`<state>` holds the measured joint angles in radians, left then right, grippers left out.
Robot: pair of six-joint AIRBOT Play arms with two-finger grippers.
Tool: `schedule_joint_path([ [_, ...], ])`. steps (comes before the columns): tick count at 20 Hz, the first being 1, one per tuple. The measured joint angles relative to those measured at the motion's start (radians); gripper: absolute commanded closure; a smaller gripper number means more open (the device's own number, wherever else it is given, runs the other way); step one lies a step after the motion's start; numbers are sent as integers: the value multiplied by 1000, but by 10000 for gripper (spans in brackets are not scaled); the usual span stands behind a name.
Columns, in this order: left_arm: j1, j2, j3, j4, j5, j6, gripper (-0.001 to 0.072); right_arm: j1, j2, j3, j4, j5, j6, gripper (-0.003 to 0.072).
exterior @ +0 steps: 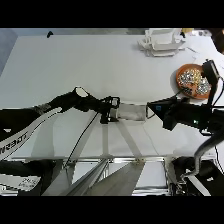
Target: Fold the box and place the chain.
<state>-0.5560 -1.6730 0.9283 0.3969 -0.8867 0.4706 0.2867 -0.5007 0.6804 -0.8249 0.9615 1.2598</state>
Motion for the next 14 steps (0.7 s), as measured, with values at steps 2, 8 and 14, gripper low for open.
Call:
schedule_joint_path([
  [2,0,0,0,0,0,0,504,15,-41,-30,61,-33,-40,672],
  [8,0,0,0,0,0,0,504,164,-193,-87,87,-213,-118,672],
  [14,0,0,0,0,0,0,504,214,-326,-97,48,-307,-129,490],
])
